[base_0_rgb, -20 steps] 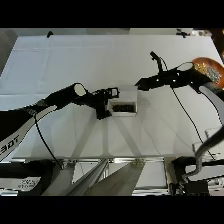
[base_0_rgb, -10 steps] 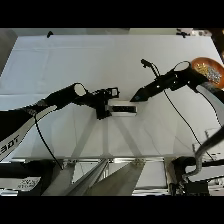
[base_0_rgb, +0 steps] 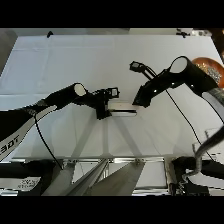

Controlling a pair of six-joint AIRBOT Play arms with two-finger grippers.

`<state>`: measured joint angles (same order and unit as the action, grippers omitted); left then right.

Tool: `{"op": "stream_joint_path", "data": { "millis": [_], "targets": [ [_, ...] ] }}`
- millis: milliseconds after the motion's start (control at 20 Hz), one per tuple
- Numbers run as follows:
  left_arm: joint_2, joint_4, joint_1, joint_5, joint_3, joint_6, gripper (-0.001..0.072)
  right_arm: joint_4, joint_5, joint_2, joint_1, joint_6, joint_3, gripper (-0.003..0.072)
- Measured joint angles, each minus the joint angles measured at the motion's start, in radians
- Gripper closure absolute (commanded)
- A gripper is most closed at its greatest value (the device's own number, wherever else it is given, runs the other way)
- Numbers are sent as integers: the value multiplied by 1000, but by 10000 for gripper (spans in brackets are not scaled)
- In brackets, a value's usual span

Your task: Fold the box and place the chain.

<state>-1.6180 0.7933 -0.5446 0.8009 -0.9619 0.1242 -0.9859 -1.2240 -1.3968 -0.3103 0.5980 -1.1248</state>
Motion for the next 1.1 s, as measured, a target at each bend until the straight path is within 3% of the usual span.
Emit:
{"op": "stream_joint_path", "data": {
  "millis": [150, 300, 350, 650, 800, 900, 1100],
  "targets": [
    [0, 0, 0, 0, 0, 0, 498, -75, 69, 11, -69, 3, 0, 333],
    [0, 0, 0, 0, 0, 0, 498, -108, 55, 19, -101, 6, 0, 314],
    [0, 0, 0, 0, 0, 0, 498, -114, 42, 22, -106, 8, 0, 235],
    [0, 0, 0, 0, 0, 0, 498, -154, 6, 31, -172, 56, 0, 233],
    [0, 0, 0, 0, 0, 0, 498, -217, 65, 32, -230, 90, 0, 237],
    [0, 0, 0, 0, 0, 0, 498, -254, 99, 32, -249, 111, 0, 287],
    [0, 0, 0, 0, 0, 0, 498, -295, 128, 23, -264, 130, 0, 288]
  ]
}}
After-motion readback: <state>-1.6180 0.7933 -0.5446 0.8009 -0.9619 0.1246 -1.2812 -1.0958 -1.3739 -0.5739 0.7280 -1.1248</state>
